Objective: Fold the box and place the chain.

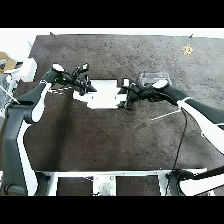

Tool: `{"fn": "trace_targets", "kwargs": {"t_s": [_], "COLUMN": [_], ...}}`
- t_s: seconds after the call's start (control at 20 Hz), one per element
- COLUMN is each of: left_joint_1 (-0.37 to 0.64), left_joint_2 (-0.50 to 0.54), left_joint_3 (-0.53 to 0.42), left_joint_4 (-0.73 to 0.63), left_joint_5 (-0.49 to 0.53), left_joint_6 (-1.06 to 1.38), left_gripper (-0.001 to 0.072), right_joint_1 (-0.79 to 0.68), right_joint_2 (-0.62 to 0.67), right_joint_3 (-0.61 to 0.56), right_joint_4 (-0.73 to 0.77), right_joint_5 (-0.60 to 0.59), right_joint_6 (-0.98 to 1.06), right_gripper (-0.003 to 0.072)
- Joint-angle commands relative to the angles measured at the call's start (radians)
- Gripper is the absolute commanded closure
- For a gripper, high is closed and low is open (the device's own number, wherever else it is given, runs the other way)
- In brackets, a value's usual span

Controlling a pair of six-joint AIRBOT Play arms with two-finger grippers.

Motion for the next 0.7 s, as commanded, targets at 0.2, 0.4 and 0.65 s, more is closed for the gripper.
{"fn": "trace_targets", "kwargs": {"t_s": [0.2, 0.4, 0.65], "left_joint_1": [-0.001, -0.001, -0.001], "left_joint_2": [-0.001, -0.001, -0.001], "left_joint_3": [0.000, 0.000, 0.000], "left_joint_4": [-0.002, -0.002, -0.002], "left_joint_5": [0.000, 0.000, 0.000], "left_joint_6": [0.000, 0.000, 0.000], "left_gripper": [0.0697, 0.0697, 0.0697], "right_joint_1": [0.082, 0.081, 0.032], "right_joint_2": [-0.077, -0.074, -0.027], "right_joint_3": [0.047, 0.047, 0.053], "right_joint_4": [-0.201, -0.183, -0.087], "right_joint_5": [-0.092, -0.224, -0.210], "right_joint_6": [0.091, 0.141, 0.138], "right_gripper": [0.0004, 0.0004, 0.0005]}}
